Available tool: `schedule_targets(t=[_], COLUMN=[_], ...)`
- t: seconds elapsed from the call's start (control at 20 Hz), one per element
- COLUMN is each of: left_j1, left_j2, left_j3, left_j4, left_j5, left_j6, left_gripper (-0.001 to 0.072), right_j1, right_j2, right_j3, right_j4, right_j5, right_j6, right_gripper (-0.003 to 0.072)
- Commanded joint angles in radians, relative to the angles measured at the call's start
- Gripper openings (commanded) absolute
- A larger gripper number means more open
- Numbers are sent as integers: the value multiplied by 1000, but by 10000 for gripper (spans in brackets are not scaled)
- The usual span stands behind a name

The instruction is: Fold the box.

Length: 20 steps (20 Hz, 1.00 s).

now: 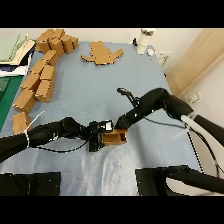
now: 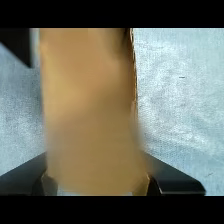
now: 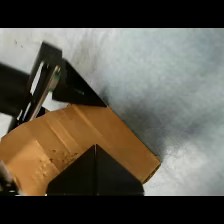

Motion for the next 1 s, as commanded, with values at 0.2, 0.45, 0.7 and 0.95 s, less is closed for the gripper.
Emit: schedule_targets(t=[0.2, 0.45, 0.7, 0.95], left_j1=[0, 0, 0, 0], left_j2=[0, 0, 0, 0], left_j3=[0, 0, 0, 0], left_j4=[0, 0, 0, 0], left_j5=[0, 0, 0, 0], left_j6=[0, 0, 0, 0], left_gripper=[524, 524, 524, 524], right_j1=[278, 457, 491, 491], right_j2=[359, 447, 461, 497], right_j3=[-282, -422, -430, -425], right_j4=[-226, -388, -491, -539], right_j5=[448, 600, 637, 636], right_j6=[-190, -203, -214, -221], right_gripper=[4, 5, 238, 532])
